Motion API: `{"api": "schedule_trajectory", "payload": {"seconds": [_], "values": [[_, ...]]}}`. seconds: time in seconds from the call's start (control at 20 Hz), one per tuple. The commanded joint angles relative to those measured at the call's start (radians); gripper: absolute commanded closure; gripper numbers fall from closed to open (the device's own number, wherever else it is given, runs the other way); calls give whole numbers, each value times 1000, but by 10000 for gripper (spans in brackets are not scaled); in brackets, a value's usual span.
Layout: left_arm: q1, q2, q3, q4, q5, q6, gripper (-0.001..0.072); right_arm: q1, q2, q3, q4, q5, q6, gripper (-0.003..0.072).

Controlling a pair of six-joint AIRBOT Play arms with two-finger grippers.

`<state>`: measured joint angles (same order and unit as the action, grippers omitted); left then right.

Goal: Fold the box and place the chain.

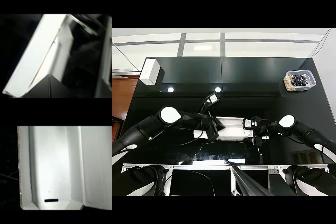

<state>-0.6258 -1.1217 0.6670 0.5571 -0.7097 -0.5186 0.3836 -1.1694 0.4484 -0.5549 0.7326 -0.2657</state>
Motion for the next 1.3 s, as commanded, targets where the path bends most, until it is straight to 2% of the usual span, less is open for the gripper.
{"api": "schedule_trajectory", "payload": {"seconds": [0.0, 0.1, 0.3, 0.5, 0.7, 0.85, 1.0, 1.15, 1.25], "values": [[-6, -58, -18, -90, 259, 56, 685, 1, -1, 0, 0, 0, 0, 209], [-7, -101, -18, -92, 319, 56, 684, 1, -1, 0, 0, 0, 0, 209], [-11, -179, -18, -91, 300, 74, 684, 1, -1, 0, 0, 0, 0, 209], [-21, -199, -17, -79, 233, 74, 684, 1, -1, 0, 0, 0, 0, 209], [-8, -192, 15, 76, 217, 73, 684, 1, -1, 0, 0, 0, 0, 209], [36, -157, 56, 198, 136, 72, 684, 1, -1, 0, 1, 0, 0, 209], [108, -50, 62, 294, 61, 9, 684, 1, -1, 0, 1, 0, 0, 209], [167, 48, 58, 301, -2, -9, 684, 1, -1, 0, 1, 0, 0, 209], [197, 78, 23, 297, -53, -9, 684, 1, -1, 0, 1, -1, 0, 209]]}}
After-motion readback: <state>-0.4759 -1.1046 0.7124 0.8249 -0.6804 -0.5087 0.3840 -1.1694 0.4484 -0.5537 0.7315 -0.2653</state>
